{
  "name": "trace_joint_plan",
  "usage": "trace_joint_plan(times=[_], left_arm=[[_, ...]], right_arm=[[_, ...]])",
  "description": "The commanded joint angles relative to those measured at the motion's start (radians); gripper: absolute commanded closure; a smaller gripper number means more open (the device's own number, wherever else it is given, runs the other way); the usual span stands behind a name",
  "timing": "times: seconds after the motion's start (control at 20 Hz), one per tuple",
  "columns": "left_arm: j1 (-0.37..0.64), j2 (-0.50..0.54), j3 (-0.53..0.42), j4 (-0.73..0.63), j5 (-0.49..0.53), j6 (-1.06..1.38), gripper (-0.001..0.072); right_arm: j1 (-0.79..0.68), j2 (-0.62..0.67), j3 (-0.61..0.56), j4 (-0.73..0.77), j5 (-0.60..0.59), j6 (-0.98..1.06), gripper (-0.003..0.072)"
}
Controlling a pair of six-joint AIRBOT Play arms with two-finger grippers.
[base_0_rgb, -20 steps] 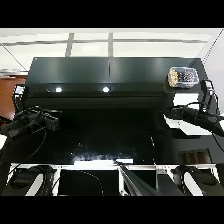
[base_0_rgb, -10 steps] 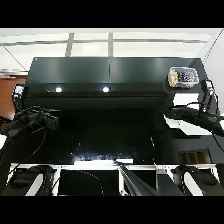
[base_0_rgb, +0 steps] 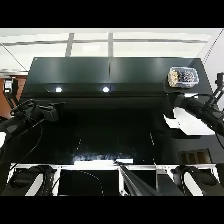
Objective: Fold the box and place the chain.
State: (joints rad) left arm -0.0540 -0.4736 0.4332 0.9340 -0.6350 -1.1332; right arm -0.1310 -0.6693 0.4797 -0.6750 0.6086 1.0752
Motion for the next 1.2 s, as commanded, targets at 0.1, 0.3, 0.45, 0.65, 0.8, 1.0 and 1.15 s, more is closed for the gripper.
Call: trace_joint_plan(times=[0.1,0.3,0.45,0.65,0.8,1.0,1.15], left_arm=[[-0.001,-0.011,0.000,-0.009,0.001,-0.031,0.0015],[-0.001,-0.011,0.000,-0.008,-0.042,-0.031,0.0015],[-0.001,-0.011,0.000,-0.008,-0.047,-0.031,0.0015],[-0.001,-0.011,0.000,-0.003,-0.045,-0.030,0.0016],[-0.001,-0.011,0.000,-0.003,-0.045,-0.030,0.0015],[-0.001,-0.011,0.000,-0.004,-0.046,-0.031,0.0016],[-0.001,-0.011,0.000,-0.004,-0.046,-0.031,0.0016]], right_arm=[[-0.135,-0.035,0.087,-0.305,-0.053,0.280,-0.0016],[-0.449,-0.145,0.308,-0.585,0.070,0.317,-0.0016],[-0.735,-0.294,0.401,-0.640,0.215,0.360,-0.0016],[-0.947,-0.581,0.471,-0.639,0.531,0.271,-0.0016],[-0.991,-0.722,0.567,-0.463,0.584,0.064,-0.0016],[-0.989,-0.937,0.777,-0.289,0.832,-0.108,-0.0014],[-0.986,-1.028,0.804,-0.207,0.918,-0.138,0.0191]])
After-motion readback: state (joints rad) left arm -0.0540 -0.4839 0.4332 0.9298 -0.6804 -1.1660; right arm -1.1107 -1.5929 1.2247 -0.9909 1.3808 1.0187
